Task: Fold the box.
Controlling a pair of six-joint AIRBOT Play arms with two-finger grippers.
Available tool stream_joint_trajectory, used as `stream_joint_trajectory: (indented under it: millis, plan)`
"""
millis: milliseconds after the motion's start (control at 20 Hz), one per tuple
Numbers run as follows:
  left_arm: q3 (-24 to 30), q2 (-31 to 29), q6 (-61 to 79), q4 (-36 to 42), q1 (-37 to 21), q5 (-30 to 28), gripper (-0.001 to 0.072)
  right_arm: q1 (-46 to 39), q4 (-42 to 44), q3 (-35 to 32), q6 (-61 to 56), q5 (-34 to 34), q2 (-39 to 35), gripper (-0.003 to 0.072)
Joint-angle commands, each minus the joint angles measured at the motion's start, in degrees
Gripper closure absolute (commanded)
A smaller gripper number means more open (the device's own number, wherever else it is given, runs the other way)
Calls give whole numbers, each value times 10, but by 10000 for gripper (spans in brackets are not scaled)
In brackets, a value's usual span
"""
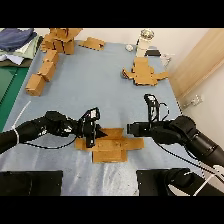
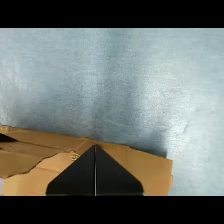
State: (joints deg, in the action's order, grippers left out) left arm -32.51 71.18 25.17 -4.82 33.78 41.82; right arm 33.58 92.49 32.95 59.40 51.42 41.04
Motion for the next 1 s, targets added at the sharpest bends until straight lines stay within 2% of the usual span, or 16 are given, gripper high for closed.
stream_joint_trajectory:
  millis: [0,150,300,500,600,700,800,950]
  plan:
    - [4,4,-22,-5,0,-10,697,1,-7,0,-5,-2,0,683]
    - [4,4,-27,-5,0,-28,697,1,-6,0,-5,16,-1,683]
    - [3,4,-27,-5,1,-22,697,17,-5,0,13,64,-19,684]
    - [3,4,-27,-5,1,10,697,155,-33,-1,17,118,-62,684]
    - [3,4,-27,-5,2,56,697,256,-81,-9,17,131,-62,684]
    - [3,4,-27,-4,2,75,697,337,-163,-19,3,130,-54,684]
    - [3,4,-27,-4,2,75,697,369,-213,-21,-4,129,-43,682]
    - [3,4,-27,-4,2,70,697,371,-225,-21,21,129,-32,680]
